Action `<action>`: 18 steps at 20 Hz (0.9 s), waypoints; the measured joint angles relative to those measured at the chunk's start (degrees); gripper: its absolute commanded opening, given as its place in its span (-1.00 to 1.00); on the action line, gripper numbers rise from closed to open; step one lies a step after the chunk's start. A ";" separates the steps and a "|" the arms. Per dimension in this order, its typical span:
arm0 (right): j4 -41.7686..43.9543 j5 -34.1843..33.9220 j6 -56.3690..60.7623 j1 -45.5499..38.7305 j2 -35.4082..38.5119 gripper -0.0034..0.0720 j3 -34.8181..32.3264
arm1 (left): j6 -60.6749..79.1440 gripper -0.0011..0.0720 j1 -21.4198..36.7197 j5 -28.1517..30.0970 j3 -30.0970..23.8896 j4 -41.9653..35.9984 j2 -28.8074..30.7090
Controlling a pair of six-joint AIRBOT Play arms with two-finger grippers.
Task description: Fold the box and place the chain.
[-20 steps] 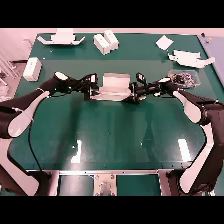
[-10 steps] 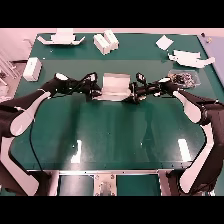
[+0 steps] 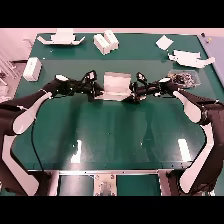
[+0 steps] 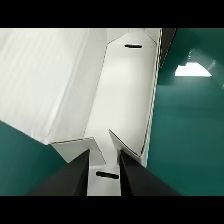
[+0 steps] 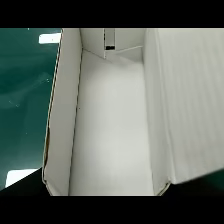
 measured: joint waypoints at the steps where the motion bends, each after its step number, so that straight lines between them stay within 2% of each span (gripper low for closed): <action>1: -0.02 0.00 0.00 0.00 0.00 0.57 0.00 | 0.26 -0.35 0.00 -0.07 0.00 -0.52 -0.26; 7: -0.09 0.07 -0.07 0.00 0.00 0.57 0.00 | 2.23 -0.34 -1.42 -0.61 0.07 -3.28 -1.79; 13: -0.09 0.04 -0.09 0.02 0.00 0.57 0.00 | 3.91 -0.34 -2.89 1.49 0.09 -3.87 -2.40; 14: -0.07 0.02 -0.09 0.02 0.00 0.57 0.00 | 4.04 -0.26 -2.95 1.73 0.09 -3.65 -2.45; 15: -0.07 0.02 -0.09 0.02 0.00 0.57 0.00 | 4.11 -0.26 -2.95 1.92 0.09 -3.52 -2.47; 16: -0.04 0.00 -0.07 0.02 0.00 0.57 0.00 | 4.20 -0.21 -2.95 2.03 0.09 -3.28 -2.49; 17: -0.04 -0.02 -0.07 0.02 0.00 0.57 0.00 | 4.26 0.32 -2.86 2.19 0.09 -2.99 -2.51; 18: -0.02 -0.02 -0.09 0.02 0.00 0.57 0.00 | 4.17 0.42 -2.71 2.86 0.13 -2.89 -2.54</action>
